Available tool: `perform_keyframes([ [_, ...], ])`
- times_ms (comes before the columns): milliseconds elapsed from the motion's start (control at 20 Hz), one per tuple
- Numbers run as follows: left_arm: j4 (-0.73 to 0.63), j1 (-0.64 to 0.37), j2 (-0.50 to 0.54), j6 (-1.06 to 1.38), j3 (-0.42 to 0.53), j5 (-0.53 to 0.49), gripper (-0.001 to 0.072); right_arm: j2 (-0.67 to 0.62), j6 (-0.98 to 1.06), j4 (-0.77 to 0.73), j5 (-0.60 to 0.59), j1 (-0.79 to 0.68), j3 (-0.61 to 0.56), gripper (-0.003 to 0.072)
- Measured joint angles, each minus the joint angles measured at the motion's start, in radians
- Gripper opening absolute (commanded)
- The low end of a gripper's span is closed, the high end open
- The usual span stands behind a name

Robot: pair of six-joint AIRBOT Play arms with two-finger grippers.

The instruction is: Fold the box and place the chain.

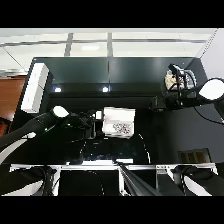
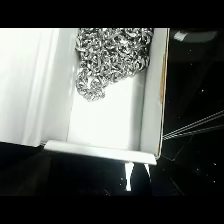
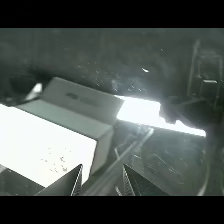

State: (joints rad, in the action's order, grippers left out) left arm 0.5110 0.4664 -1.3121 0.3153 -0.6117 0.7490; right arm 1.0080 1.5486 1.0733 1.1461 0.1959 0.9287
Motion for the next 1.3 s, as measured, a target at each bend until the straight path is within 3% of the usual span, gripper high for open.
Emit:
perform_keyframes([
  [150,0.003,0.027,-0.007,0.001,-0.007,0.002,0.068,0.0,-0.001,-0.012,-0.02,0.0,0.0,0.0305],
  [300,0.003,0.058,-0.009,0.0,-0.01,-0.002,0.0462,0.0,-0.008,-0.011,-0.053,0.0,-0.011,0.0308],
  [400,0.003,0.067,-0.01,-0.005,-0.011,-0.006,0.0461,0.002,-0.012,-0.008,-0.1,0.006,-0.035,0.0714],
  [550,0.003,0.075,-0.01,-0.008,-0.011,-0.009,0.0401,0.022,-0.037,-0.009,-0.2,0.043,-0.068,0.0713],
  [800,0.003,0.078,-0.01,-0.009,-0.011,-0.011,0.0401,0.119,-0.233,-0.128,-0.325,0.13,-0.086,0.0707],
  [1050,0.004,0.074,-0.01,-0.036,-0.011,-0.013,0.0401,0.122,-0.712,-0.194,-0.198,0.182,-0.05,0.0707],
  [1300,0.006,0.066,-0.01,-0.061,-0.011,-0.014,0.0401,0.096,-0.997,-0.19,-0.111,0.196,-0.063,0.0707],
])
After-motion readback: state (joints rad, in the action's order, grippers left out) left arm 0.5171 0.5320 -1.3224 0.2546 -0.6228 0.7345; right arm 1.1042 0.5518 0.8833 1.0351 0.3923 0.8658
